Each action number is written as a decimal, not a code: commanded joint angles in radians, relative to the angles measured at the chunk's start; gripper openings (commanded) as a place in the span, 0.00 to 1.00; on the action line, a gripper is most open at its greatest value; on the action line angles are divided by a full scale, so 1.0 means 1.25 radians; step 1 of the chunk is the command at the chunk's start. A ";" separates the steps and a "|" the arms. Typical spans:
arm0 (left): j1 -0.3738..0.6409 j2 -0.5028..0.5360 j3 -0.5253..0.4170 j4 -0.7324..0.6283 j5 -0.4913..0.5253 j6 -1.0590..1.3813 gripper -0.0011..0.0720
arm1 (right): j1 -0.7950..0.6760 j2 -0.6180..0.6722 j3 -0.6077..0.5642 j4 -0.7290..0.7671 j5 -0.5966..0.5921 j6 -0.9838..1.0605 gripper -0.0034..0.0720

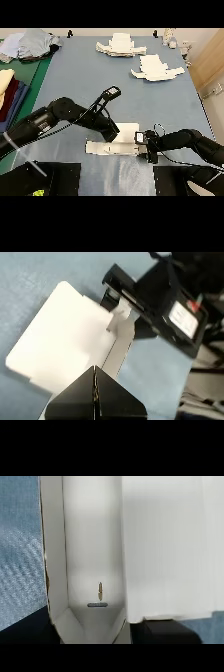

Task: Fold the box.

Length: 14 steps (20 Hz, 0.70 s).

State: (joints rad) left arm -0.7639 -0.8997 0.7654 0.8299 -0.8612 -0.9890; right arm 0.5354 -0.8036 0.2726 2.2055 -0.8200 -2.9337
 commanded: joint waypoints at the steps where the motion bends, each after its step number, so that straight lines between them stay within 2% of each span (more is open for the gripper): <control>1: -0.041 0.117 -0.012 0.209 -0.050 -0.022 0.03 | 0.000 -0.001 0.000 0.001 0.000 0.001 0.74; 3: -0.035 0.172 -0.056 0.230 -0.080 0.113 0.03 | 0.000 -0.001 0.000 0.001 0.000 0.001 0.74; 4: -0.026 0.196 -0.085 0.228 -0.078 0.174 0.26 | 0.000 -0.001 0.000 0.001 0.000 0.001 0.74; 5: -0.013 0.219 -0.119 0.226 -0.060 0.201 0.86 | 0.000 -0.001 0.000 0.001 0.000 0.001 0.74; 6: 0.001 0.240 -0.153 0.224 -0.038 0.219 0.96 | 0.000 -0.001 0.000 0.001 0.000 0.001 0.74; 8: 0.020 0.267 -0.219 0.209 -0.010 0.304 0.96 | 0.000 -0.001 0.000 0.001 0.000 0.001 0.74; 11: 0.034 0.259 -0.308 0.133 0.023 0.445 0.96 | 0.000 -0.001 0.000 0.001 0.000 0.001 0.74; 14: 0.034 0.217 -0.358 0.051 0.119 0.514 0.96 | 0.000 -0.001 0.000 0.001 0.000 0.001 0.74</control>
State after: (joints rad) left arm -0.7292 -0.6041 0.3866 0.9882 -0.8108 -0.4797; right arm 0.5354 -0.8043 0.2726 2.2059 -0.8200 -2.9334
